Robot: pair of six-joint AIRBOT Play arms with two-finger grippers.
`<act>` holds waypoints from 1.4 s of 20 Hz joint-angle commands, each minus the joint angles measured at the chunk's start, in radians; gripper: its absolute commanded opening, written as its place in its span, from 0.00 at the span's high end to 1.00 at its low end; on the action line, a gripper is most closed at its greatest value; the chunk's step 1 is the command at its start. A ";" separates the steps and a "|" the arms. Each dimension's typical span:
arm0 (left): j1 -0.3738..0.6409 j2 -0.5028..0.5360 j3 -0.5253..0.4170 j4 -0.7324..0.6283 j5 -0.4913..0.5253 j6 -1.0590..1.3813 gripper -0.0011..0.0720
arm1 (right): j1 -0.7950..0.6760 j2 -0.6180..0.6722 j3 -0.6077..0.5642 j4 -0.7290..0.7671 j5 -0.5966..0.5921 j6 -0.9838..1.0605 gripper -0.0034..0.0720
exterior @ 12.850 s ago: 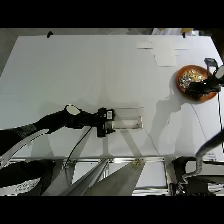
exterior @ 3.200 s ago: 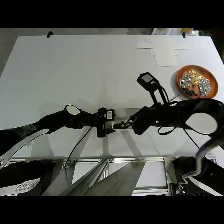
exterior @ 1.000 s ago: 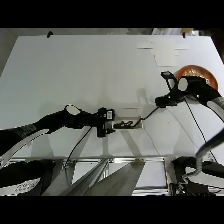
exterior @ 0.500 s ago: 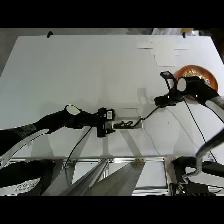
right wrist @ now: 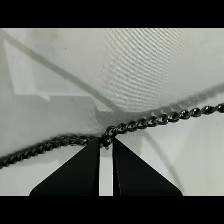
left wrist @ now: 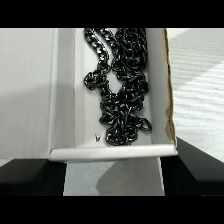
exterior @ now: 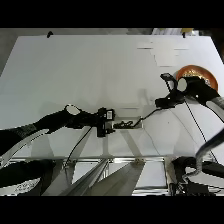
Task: Fold the box and place the chain.
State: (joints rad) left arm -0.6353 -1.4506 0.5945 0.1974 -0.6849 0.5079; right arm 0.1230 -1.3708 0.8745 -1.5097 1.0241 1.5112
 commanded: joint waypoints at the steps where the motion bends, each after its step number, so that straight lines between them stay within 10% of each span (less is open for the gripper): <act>1: 0.000 0.001 0.000 0.000 0.000 0.000 0.85 | 0.001 0.101 0.001 0.002 0.068 -0.002 0.93; 12: 0.000 0.001 0.000 0.000 0.000 0.000 0.85 | 0.346 0.649 -0.043 0.199 0.119 -0.027 0.93; 28: 0.000 0.001 0.000 0.000 0.000 0.000 0.85 | 0.555 0.655 -0.139 0.341 -0.158 -0.019 0.93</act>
State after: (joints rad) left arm -0.6353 -1.4506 0.5945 0.1974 -0.6849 0.5083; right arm 0.6724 -0.7113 0.7795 -1.1759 0.9211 1.4883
